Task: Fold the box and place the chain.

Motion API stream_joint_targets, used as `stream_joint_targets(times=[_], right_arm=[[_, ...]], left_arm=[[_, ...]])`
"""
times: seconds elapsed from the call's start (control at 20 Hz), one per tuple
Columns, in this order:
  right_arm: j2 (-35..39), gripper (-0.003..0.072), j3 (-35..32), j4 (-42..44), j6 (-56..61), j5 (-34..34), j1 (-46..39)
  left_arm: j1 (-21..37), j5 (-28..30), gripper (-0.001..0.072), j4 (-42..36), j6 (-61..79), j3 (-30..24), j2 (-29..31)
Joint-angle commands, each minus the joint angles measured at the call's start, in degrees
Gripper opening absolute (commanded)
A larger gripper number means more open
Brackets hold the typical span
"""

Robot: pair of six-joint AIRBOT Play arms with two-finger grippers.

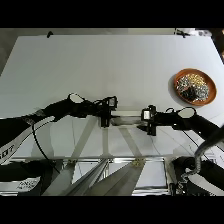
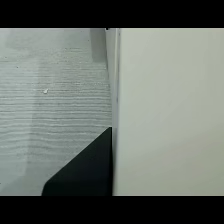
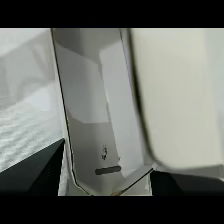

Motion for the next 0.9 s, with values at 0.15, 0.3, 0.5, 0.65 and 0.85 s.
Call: stream_joint_targets(times=[0.15,0.3,0.5,0.65,0.85], right_arm=[[-4.3,0.0557,2.3,-1.7,2.7,4.9,-0.5],[-5.6,0.0661,3.2,-1.9,2.9,5.6,-0.5],[-5.6,0.0653,3.2,-2.1,4.0,5.4,-0.5],[-5.6,0.0518,3.2,-2.2,4.3,5.0,-0.5],[-7.2,0.0521,3.2,-2.3,4.4,5.3,-0.5]], left_arm=[[0.0,0.1,0.0012,-0.1,0.0,0.0,0.0],[0.0,0.1,0.0012,-0.1,0.0,0.0,0.0],[0.0,0.1,0.0012,-0.1,0.0,0.0,0.0],[0.0,0.1,0.0012,-0.1,0.0,0.0,0.0],[0.0,0.1,0.0012,-0.1,0.0,0.0,0.0]])
